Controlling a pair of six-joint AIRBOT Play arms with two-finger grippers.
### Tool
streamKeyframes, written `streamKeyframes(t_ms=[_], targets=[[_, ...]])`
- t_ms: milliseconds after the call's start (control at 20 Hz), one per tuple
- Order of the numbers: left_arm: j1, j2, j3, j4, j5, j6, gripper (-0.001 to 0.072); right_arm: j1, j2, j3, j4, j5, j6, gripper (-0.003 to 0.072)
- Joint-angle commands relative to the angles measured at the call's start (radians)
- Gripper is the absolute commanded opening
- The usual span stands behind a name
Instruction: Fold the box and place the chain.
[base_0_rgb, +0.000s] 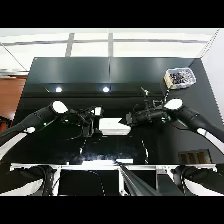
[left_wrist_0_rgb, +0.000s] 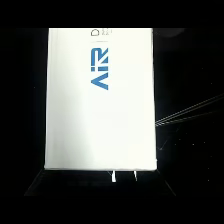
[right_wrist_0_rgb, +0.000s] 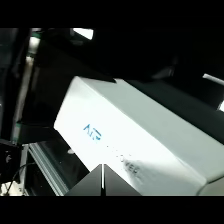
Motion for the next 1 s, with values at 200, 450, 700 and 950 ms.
streamKeyframes(t_ms=[200,450,700,950], targets=[[-0.001,0.0,0.0,0.0,0.0,0.0,0.0401,-0.001,-0.094,-0.005,0.04,-0.007,0.039,0.0009],[-0.001,0.0,0.0,0.0,0.0,0.0,0.0401,-0.001,-0.093,-0.005,0.02,-0.019,0.04,0.0014],[-0.001,0.0,0.0,0.0,-0.008,0.0,0.0401,-0.006,-0.065,0.024,0.045,0.058,-0.036,0.0014],[0.001,0.017,0.0,0.001,-0.045,-0.037,0.044,-0.131,0.138,0.122,-0.181,0.143,0.063,0.0014]])
